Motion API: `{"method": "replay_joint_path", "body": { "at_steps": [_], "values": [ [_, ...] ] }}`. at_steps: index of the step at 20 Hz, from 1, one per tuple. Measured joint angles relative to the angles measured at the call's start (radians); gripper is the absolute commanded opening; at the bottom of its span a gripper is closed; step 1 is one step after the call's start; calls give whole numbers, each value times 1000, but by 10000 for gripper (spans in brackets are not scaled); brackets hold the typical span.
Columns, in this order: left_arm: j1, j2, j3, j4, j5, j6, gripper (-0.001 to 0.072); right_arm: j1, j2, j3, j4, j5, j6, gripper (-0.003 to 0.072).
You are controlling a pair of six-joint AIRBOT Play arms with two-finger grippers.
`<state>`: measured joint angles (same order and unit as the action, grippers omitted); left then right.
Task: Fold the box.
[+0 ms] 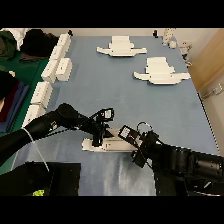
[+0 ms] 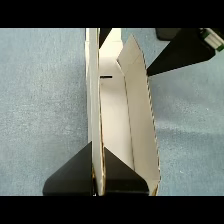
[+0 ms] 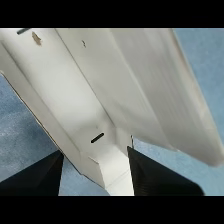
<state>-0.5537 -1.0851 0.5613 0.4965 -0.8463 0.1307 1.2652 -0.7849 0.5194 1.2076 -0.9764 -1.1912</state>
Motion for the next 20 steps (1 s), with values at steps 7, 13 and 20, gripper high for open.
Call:
{"method": "replay_joint_path", "body": {
  "at_steps": [7, 13, 20],
  "values": [
    [0, 0, 0, 0, 0, 0, 15, 0, 43, 0, -31, -21, 5, 714],
    [0, 0, 0, 0, 0, 0, 15, -44, 63, -16, -27, -13, -76, 714],
    [0, 0, 0, 0, -1, 0, 14, -348, 122, -84, 340, 122, -660, 714]
  ]
}}
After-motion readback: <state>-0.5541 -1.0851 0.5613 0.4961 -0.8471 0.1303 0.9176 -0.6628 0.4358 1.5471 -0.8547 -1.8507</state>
